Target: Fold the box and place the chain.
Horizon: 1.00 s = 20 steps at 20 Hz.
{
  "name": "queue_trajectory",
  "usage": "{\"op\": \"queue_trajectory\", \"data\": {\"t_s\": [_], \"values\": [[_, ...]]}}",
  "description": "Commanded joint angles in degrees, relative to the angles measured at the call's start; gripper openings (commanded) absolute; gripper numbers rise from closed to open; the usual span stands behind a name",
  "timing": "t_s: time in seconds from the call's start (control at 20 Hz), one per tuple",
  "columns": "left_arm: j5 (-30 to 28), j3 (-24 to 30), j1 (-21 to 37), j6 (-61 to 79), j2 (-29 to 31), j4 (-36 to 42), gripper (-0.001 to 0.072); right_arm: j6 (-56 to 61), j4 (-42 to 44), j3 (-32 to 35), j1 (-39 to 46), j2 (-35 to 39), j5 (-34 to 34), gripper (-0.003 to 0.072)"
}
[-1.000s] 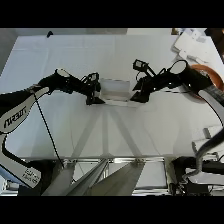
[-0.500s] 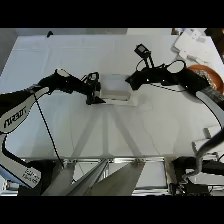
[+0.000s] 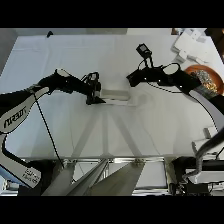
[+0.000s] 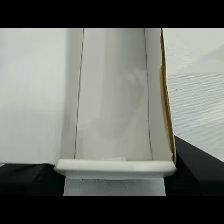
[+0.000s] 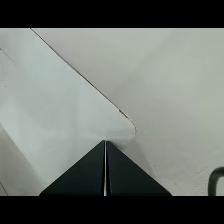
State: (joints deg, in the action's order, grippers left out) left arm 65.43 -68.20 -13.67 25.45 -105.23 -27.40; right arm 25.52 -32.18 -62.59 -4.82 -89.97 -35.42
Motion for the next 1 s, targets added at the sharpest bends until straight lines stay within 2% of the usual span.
{"op": "queue_trajectory", "data": {"t_s": [0.0, 0.3, 0.45, 0.7, 0.85, 0.9, 0.95], "values": [[-0.1, 0.0, 0.0, 0.0, 0.0, -0.1, 0.0436, 0.0, 0.1, 0.0, -0.1, -1.2, -1.5, 0.0007], [-0.1, 0.0, 0.0, 0.0, 0.0, -0.1, 0.0436, 0.0, 0.1, 0.0, 0.0, -0.9, -3.6, 0.0007], [-0.1, 0.0, 0.0, 0.0, 0.0, -0.1, 0.0437, -3.7, -1.9, -0.2, 0.0, 3.0, -7.3, 0.0007], [-0.1, 0.0, 0.0, 0.0, 0.1, -0.1, 0.0437, -11.3, -18.5, -0.3, 0.0, 11.8, -16.4, 0.0008], [-0.1, 0.0, 0.0, 0.0, 0.0, -0.1, 0.0437, -11.5, -26.7, -0.2, 0.0, 12.8, -23.1, 0.0014], [-0.1, 0.0, 0.0, 0.0, 0.0, -0.1, 0.0437, -11.5, -27.7, -0.2, 0.0, 12.4, -24.7, 0.0063], [-0.1, 0.0, 0.0, 0.0, 0.0, -0.1, 0.0436, -11.5, -27.8, -0.2, 0.0, 11.9, -25.2, 0.0223]]}}
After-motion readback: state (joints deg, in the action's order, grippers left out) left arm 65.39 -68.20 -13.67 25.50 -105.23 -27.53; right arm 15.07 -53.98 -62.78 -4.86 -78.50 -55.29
